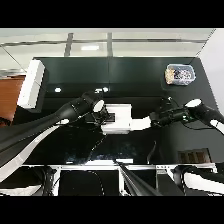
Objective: Fold the box and place the chain.
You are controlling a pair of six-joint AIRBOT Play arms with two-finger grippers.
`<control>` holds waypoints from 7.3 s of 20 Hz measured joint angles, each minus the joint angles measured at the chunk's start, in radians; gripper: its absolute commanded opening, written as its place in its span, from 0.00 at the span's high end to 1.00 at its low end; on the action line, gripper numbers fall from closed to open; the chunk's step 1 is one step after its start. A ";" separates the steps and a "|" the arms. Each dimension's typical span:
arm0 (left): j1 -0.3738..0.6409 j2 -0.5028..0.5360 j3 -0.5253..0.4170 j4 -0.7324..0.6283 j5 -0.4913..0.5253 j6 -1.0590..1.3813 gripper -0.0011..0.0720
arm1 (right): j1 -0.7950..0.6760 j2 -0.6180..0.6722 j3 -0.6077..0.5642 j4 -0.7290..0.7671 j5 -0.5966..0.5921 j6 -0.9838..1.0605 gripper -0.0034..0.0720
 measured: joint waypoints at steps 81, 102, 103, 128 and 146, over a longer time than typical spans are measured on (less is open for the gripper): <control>0.003 0.000 0.000 0.000 -0.010 0.026 0.95 | 0.687 0.190 0.455 -1.041 0.050 1.065 0.32; 0.003 0.000 0.000 0.000 -0.008 0.027 0.95 | -0.116 -0.573 1.289 -1.049 0.015 0.984 0.04; 0.003 0.000 0.000 0.000 -0.008 0.027 0.95 | -0.126 -0.605 1.326 -1.039 0.027 0.979 0.04; 0.003 0.000 0.000 -0.027 -0.035 0.024 0.95 | -0.112 -0.279 1.408 -0.981 0.147 0.717 0.94; 0.003 0.000 0.000 -0.018 -0.024 0.027 0.95 | 0.179 0.362 1.289 -0.546 0.316 0.473 0.94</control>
